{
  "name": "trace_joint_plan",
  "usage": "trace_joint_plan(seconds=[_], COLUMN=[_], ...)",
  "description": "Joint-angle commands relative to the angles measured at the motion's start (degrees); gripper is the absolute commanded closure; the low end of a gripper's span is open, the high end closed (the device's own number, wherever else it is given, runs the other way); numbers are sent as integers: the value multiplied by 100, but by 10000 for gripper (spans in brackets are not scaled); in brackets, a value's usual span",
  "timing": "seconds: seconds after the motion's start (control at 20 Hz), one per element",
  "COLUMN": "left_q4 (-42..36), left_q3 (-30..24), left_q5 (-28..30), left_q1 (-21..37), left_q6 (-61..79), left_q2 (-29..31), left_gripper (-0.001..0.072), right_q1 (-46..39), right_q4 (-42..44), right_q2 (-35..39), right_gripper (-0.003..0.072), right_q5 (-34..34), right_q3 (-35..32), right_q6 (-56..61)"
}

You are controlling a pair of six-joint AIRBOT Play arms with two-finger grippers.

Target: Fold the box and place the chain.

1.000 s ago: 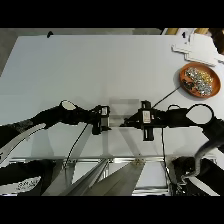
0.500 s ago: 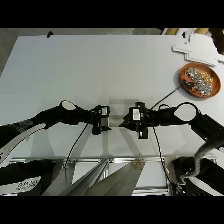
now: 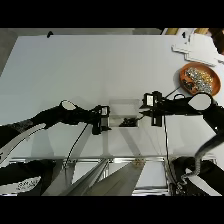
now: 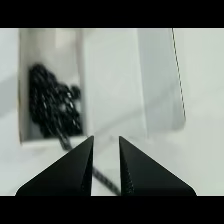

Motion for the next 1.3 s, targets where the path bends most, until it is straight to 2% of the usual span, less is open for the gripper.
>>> trace_joint_plan(seconds=[0.0,0.15,0.4,0.95,1.0,1.15,1.25], left_q4=[0,0,0,0,0,0,0], left_q3=[-2,-2,-2,-2,-2,-2,-2], left_q5=[0,0,0,2,2,0,2], left_q1=[4,4,4,4,4,4,4], left_q6=[2,2,2,2,2,2,2], left_q2=[4,4,4,4,4,4,4], left_gripper=[662,662,662,662,662,662,662], right_q1=[-260,-260,-260,-260,-260,-260,-260], right_q4=[-909,-1447,-1526,-1521,-1515,-1493,-1493], right_q2=[-236,-483,-1016,-1738,-1770,-1840,-1790], right_gripper=[530,530,528,530,538,658,668], right_q5=[-83,-328,-1001,-1084,-1108,-1084,-1014], right_q3=[15,13,13,13,13,13,13], right_q6=[92,90,44,-868,-927,-979,-964])
